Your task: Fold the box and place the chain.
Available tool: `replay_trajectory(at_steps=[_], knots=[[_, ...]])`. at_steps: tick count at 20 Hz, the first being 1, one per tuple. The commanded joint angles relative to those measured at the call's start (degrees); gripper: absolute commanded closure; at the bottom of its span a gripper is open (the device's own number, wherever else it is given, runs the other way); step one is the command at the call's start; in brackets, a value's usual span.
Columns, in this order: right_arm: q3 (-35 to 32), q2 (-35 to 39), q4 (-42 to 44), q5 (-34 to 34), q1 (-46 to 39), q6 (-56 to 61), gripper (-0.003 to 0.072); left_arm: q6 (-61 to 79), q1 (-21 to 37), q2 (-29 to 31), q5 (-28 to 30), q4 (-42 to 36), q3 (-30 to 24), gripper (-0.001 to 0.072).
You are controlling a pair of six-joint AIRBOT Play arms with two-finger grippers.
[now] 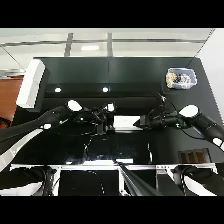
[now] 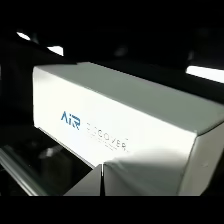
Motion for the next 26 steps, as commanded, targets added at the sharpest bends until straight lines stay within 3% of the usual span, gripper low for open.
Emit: replay_trajectory(at_steps=[1, 5, 9, 11, 19, 20, 21, 22, 26], knots=[[7.98, 1.29, -2.82, 6.93, -0.04, -7.30, 0.0671, 0.15, -0.02, -0.04, 0.09, 0.04, 0.04, 0.0435], [19.63, 3.19, -26.18, 5.81, -0.04, -8.63, 0.0671, 0.15, -0.02, -0.04, 0.09, 0.04, 0.04, 0.0436], [20.26, 3.13, -49.55, -0.37, -0.09, -0.83, 0.0671, 0.13, -0.02, -0.04, 0.09, 0.04, 0.04, 0.0436], [18.86, 3.13, -51.71, -0.81, -0.70, 1.14, 0.0671, 0.15, 0.00, -0.04, 0.09, 0.04, 0.04, 0.0436], [13.81, 3.13, -45.88, -1.79, -0.98, 1.51, 0.0671, 0.13, 0.00, -0.04, -0.09, 0.04, 0.04, 0.0434], [13.81, 3.13, -45.88, -1.77, -1.01, 1.51, 0.0670, 0.15, 0.00, 0.00, -0.11, 0.13, 0.07, 0.0391], [13.81, 3.13, -45.88, -1.73, -0.98, 1.51, 0.0671, 0.13, 0.00, 0.26, -0.37, 0.48, 0.22, 0.0225], [13.81, 3.13, -45.88, -1.38, -0.98, 1.51, 0.0670, -0.17, 0.00, 0.87, -0.52, 0.96, 0.33, 0.0013], [13.81, 3.13, -46.16, 0.13, -1.01, 1.51, 0.0670, -7.58, 0.26, 7.87, -3.30, 10.05, 0.35, -0.0004]])
